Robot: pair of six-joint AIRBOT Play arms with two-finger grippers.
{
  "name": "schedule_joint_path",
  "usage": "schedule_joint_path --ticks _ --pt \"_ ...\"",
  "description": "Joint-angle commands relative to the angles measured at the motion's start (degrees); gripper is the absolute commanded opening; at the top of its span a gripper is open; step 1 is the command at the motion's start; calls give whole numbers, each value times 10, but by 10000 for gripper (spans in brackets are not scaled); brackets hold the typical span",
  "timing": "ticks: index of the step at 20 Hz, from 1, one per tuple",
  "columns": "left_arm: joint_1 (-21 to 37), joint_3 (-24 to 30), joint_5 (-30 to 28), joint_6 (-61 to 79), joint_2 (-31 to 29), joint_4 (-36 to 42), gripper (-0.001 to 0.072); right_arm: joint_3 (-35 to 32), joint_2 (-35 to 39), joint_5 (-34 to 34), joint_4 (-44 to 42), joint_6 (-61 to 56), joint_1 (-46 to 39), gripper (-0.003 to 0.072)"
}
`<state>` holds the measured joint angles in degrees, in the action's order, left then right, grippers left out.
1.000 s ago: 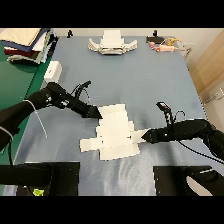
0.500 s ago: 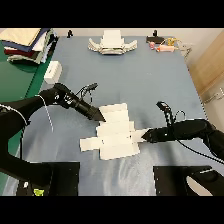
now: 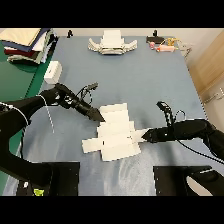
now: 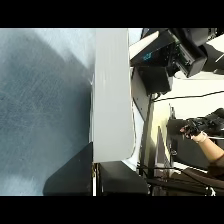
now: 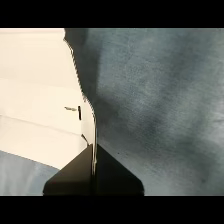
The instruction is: Fold the box.
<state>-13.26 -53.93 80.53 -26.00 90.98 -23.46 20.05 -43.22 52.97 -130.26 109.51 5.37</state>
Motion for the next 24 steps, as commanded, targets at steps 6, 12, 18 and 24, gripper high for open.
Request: schedule_joint_path --ticks 6,12,18,24 --pt "0 0 -5 176 -8 3 12 42 1 0 152 -4 0 254" --pt "-29 16 -85 329 -102 0 9 134 1 -1 225 -126 0 533" --pt "-80 140 -235 381 -257 -22 9 151 1 -2 224 -151 0 533" --pt "-144 229 -328 403 -351 -14 9 151 1 -13 220 -157 0 533"
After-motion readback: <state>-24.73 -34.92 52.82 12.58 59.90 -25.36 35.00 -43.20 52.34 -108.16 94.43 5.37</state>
